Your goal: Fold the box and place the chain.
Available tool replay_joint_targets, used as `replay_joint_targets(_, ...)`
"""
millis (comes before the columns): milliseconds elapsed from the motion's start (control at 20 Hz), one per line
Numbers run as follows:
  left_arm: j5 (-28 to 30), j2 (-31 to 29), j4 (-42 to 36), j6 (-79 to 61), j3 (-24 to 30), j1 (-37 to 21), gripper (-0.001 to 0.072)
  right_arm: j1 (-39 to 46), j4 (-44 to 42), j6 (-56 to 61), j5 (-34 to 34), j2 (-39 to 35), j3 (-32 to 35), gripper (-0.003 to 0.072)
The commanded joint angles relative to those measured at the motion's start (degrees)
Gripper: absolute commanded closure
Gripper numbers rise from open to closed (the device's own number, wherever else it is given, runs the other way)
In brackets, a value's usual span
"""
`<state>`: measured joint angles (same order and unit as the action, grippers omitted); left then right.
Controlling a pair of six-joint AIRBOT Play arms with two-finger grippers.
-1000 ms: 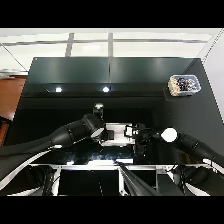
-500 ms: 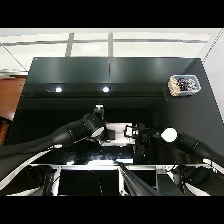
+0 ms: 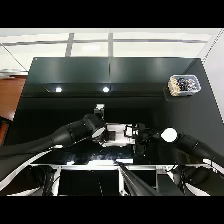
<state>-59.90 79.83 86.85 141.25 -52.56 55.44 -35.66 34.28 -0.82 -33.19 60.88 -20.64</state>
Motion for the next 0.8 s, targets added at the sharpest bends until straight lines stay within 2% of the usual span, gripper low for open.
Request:
replay_joint_targets(0, 0.2, 0.0, -0.3, -0.3, -0.1, -0.1, 0.0662, -0.1, 0.0, -0.2, 0.0, 0.0, 0.0, 0.0202)
replay_joint_targets(200, 0.1, -0.1, -0.3, -1.1, -0.1, 0.0, 0.0679, -0.1, 0.0, -0.1, -0.1, 0.0, 0.0, 0.0201)
replay_joint_targets(250, -0.2, -0.1, -0.3, -1.4, -0.1, -0.1, 0.0679, 0.0, 0.0, 0.7, 0.0, 0.0, 0.0, 0.0124)
replay_joint_targets(300, -0.9, -0.2, -0.3, -1.4, -0.1, -0.1, 0.0679, 0.0, 0.0, 1.4, 0.0, -0.1, -0.1, -0.0034)
replay_joint_targets(450, -3.1, -0.4, 0.5, -1.4, -0.1, -0.5, 0.0679, 0.0, 1.9, 2.9, -1.2, -1.5, -0.6, -0.0034)
replay_joint_targets(750, -2.5, -0.4, 2.1, -1.3, 0.0, -0.5, 0.0679, 0.0, 21.3, 9.7, -11.1, -3.4, -6.5, -0.0034)
